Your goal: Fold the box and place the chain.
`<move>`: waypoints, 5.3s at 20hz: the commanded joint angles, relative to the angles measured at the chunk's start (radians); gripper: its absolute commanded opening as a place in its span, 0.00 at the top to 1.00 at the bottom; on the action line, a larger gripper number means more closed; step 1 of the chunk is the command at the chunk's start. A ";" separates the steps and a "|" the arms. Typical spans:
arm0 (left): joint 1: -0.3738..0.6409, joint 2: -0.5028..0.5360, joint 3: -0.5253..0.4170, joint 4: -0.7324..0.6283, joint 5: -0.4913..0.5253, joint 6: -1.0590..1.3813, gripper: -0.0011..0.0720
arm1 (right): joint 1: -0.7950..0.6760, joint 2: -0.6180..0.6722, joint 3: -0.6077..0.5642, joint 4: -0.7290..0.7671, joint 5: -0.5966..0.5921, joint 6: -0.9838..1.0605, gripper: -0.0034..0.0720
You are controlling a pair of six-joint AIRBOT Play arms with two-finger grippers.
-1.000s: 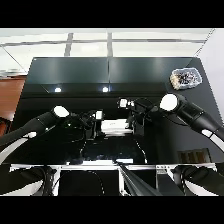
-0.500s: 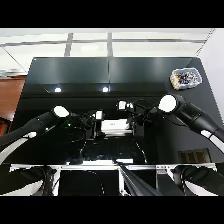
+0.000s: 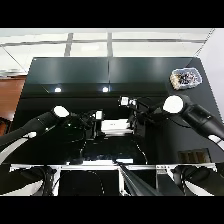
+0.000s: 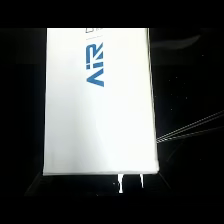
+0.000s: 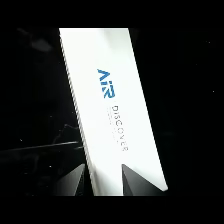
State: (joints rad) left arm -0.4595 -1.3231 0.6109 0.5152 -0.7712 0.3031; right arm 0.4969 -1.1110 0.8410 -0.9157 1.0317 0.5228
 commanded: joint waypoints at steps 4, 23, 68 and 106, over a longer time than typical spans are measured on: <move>0.000 -0.001 0.000 0.000 0.000 0.000 0.33 | -0.067 0.056 -0.055 0.060 0.061 0.408 0.94; 0.000 -0.001 0.000 0.000 0.001 0.000 0.33 | -0.083 -0.122 -0.194 0.440 -0.158 0.565 0.94; -0.173 -0.130 0.403 0.270 -0.181 -0.509 0.02 | -0.557 0.248 -0.036 0.361 0.247 0.594 0.94; 0.562 -0.177 0.661 0.771 -0.046 -1.297 0.54 | -0.557 0.248 -0.036 0.362 0.222 0.595 0.94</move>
State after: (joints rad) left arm -0.1398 -1.4769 1.1786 1.2324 -0.8242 -0.7967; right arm -0.0597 -0.8639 0.8043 -0.5545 1.2671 1.1172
